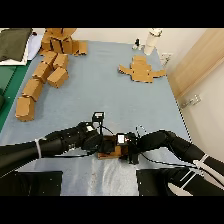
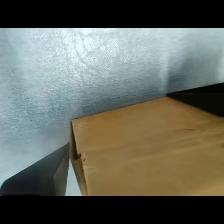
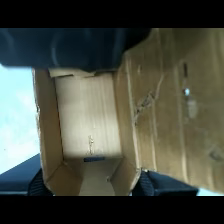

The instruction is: Fold the box.

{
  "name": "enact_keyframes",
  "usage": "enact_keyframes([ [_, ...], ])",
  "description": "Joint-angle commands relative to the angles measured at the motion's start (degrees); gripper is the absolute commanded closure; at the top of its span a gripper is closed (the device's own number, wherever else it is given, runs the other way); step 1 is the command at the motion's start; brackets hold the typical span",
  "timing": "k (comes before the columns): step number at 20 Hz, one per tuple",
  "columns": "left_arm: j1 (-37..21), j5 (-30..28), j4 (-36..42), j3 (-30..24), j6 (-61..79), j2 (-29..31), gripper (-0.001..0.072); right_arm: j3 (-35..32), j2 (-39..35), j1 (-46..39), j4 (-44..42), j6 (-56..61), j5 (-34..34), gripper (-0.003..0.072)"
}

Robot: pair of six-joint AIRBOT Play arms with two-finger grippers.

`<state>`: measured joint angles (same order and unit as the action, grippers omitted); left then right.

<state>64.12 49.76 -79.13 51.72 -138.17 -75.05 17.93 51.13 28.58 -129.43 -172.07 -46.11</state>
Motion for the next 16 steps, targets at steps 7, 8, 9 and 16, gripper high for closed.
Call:
enact_keyframes([
  [7,1.6,4.3,-1.6,3.8,-5.9,-5.7,0.0698,0.0,0.0,0.1,0.0,0.0,0.0,0.0088],
  [8,1.6,4.3,-1.6,3.9,-5.9,-5.7,0.0697,0.0,0.0,0.1,0.0,0.0,0.0,0.0088],
  [9,1.6,4.4,-1.6,3.9,-5.9,-5.7,0.0697,0.0,0.0,0.1,0.0,0.0,0.0,0.0088],
  [16,1.6,4.4,-0.6,3.9,-5.8,-5.7,0.0134,0.0,0.0,0.1,0.0,0.0,0.0,0.0088],
])
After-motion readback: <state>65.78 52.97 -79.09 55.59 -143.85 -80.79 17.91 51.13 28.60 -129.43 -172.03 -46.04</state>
